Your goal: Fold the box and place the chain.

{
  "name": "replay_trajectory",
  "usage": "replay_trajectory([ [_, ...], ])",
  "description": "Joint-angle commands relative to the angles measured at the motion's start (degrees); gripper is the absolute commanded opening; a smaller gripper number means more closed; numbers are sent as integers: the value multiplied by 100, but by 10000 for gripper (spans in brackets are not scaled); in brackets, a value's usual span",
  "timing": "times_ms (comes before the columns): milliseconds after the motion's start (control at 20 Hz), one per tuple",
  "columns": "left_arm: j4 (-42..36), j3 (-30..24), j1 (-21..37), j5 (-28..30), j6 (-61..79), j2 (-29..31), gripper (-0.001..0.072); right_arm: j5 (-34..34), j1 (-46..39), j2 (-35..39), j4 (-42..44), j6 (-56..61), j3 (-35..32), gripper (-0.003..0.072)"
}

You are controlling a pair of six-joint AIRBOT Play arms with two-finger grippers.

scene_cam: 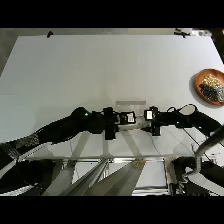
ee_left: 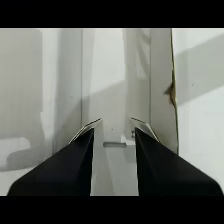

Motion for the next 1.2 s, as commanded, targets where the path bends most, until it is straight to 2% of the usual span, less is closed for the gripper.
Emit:
replay_trajectory([
  [0, 2, 7, -24, -369, -24, -142, 271, 0, 2, 2, 4, -2, 0, 410],
  [200, -127, 7, -76, -382, -26, -461, 273, 0, 2, 2, 4, -2, 0, 410],
  [400, -168, 7, -116, -411, -24, -468, 289, 0, 2, 2, 4, -2, 0, 410],
  [450, -166, 7, -116, -411, -24, -468, 354, 0, 2, 2, 4, -2, 0, 410],
  [500, -166, 7, -116, -411, -26, -468, 464, 0, 2, 2, 4, -2, 0, 410],
  [550, -168, 7, -116, -411, -26, -468, 494, 0, 2, 2, 4, -2, 0, 410],
  [850, -168, 7, -116, -413, -26, -468, 510, 0, 2, 2, 4, -2, 0, 410],
  [900, -190, 7, -116, -411, -26, -468, 428, 0, 2, 2, 4, -2, 0, 410],
  [950, -210, 7, -116, -409, -26, -468, 289, 0, 2, 2, 4, -2, 0, 410],
  [1000, -227, 7, -116, -411, -26, -468, 233, 0, 2, 2, 4, -2, 0, 410],
  [1050, -229, 7, -116, -409, -26, -468, 142, 0, 2, 2, 4, -2, 0, 410],
  [1100, -229, 7, -116, -409, -26, -468, 2, 0, 2, 2, 4, -2, 0, 410],
  [1150, -229, 7, -116, -409, -26, -468, 12, 0, 2, 2, 4, -2, 0, 410],
])
